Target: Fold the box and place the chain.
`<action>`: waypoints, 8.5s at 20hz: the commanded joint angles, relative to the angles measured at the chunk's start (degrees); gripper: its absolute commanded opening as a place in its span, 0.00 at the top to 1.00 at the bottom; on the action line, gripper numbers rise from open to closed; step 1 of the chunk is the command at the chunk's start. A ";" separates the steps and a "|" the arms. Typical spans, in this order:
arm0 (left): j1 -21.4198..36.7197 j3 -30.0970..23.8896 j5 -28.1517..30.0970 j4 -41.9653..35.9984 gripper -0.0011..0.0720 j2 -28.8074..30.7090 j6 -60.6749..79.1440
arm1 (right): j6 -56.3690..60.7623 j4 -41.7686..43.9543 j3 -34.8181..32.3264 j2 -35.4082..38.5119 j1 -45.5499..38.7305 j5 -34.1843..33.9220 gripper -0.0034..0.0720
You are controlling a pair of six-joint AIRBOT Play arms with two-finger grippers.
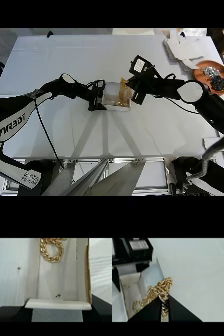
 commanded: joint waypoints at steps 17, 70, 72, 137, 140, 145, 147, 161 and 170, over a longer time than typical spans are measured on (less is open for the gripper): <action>0.00 -0.02 0.00 0.02 0.42 0.02 0.02 | 7.85 3.21 11.06 -0.76 3.58 -5.03 0.94; 0.00 -0.02 0.00 0.02 0.42 0.02 0.02 | 29.07 -2.01 26.62 -31.50 -2.84 31.85 0.55; 0.00 -0.02 0.00 0.02 0.42 0.02 0.02 | 28.35 -2.19 26.51 -30.99 -1.51 30.01 0.55; 0.00 -0.02 0.00 0.02 0.42 0.02 0.02 | 10.62 -12.41 -2.91 -16.68 9.38 -3.74 0.60; 0.00 -0.02 0.00 0.00 0.42 0.02 0.02 | 10.62 -12.41 -2.91 -16.68 9.44 -3.67 0.60; 0.00 -0.02 0.00 0.02 0.42 0.02 0.02 | 10.64 -11.98 -2.91 -16.65 9.55 -1.27 0.41; 0.00 -0.02 0.00 0.02 0.42 0.02 0.02 | 10.62 -11.98 -2.89 -16.57 9.55 -1.49 0.41; 0.00 -0.02 0.02 0.02 0.42 0.02 0.02 | 22.25 -11.96 -2.89 -6.56 9.49 -7.17 0.66; 0.00 -0.02 0.00 0.02 0.42 0.02 0.02 | 39.32 9.62 -5.68 -10.08 1.70 -7.10 0.95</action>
